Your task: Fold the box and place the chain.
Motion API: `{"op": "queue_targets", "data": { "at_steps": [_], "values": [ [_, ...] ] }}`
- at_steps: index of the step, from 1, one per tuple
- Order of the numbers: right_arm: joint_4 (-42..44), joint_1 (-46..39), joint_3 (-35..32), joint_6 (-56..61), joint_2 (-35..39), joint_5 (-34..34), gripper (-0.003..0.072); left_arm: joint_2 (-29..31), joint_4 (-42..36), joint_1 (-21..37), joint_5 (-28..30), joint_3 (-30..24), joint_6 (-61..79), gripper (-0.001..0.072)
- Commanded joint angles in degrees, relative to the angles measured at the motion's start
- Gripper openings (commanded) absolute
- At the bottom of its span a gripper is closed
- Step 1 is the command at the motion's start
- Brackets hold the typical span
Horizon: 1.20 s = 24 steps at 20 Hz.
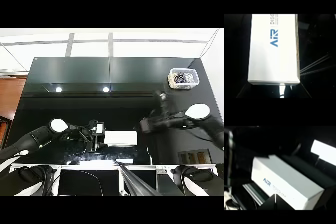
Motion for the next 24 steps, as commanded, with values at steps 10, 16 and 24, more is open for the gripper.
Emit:
{"op": "queue_targets", "data": {
  "at_steps": [10,16,24],
  "values": [
    [-2.34,-18.27,1.60,1.55,9.62,9.25,0.0019,4.92,18.73,0.15,-11.61,9.38,-24.55,0.0713],
    [-2.32,-18.27,1.57,1.57,9.62,8.13,0.0019,-1.75,18.62,-5.14,-6.86,15.13,-30.40,0.0712],
    [-2.32,-18.27,1.57,1.57,9.62,8.13,0.0019,-5.84,14.84,-6.47,-5.35,15.45,-31.63,0.0713]
  ]
}}
